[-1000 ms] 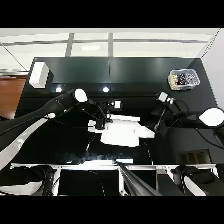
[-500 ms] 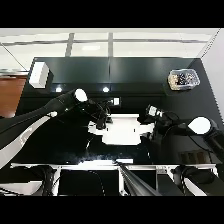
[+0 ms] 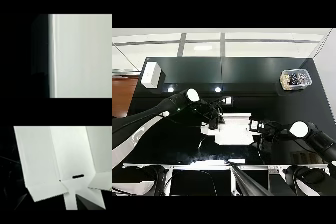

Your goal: Fold the box and place the chain.

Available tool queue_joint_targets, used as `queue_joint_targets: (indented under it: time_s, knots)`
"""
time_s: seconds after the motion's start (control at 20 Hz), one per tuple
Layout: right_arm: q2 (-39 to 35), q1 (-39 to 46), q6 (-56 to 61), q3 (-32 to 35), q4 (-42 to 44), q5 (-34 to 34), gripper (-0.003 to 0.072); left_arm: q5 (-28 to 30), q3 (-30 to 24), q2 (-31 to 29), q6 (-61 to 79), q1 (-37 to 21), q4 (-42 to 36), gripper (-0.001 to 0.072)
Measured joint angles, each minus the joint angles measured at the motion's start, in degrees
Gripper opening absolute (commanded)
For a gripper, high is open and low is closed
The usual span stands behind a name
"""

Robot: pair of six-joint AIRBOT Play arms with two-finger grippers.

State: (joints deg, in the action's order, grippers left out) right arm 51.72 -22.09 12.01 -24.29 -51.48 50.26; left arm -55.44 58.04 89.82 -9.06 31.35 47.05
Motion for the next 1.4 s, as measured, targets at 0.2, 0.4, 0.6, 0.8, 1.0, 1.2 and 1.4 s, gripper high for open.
queue_joint_targets:
  time_s: [0.2,0.4,0.6,0.8,1.0,1.2,1.4]
  knots:
    - [1.2,-0.6,-0.3,0.1,-0.8,-0.2,0.0709,-0.1,0.0,0.0,-0.2,0.0,0.0,0.0023]
    - [1.7,-0.7,-0.5,0.3,0.5,-1.6,0.0709,-0.1,0.0,0.0,-0.2,0.0,0.0,0.0023]
    - [2.0,-0.9,-0.6,0.7,3.8,-7.2,0.0709,-0.1,0.0,0.0,-0.2,0.0,0.0,0.0023]
    - [2.1,-0.9,-0.6,0.8,5.0,-9.5,0.0709,-0.2,0.0,0.0,-0.3,0.0,0.0,0.0023]
    - [2.1,-0.9,-0.7,0.4,5.3,-10.1,0.0709,-0.2,0.0,0.0,-0.3,0.0,0.0,0.0023]
    - [2.1,-0.8,-0.9,-1.3,5.8,-10.6,0.0709,-0.2,0.0,0.0,-0.4,0.0,0.0,0.0023]
    - [2.1,-0.8,-0.9,-2.4,5.9,-10.4,0.0709,-0.2,0.0,0.0,-0.3,0.0,0.0,0.0023]
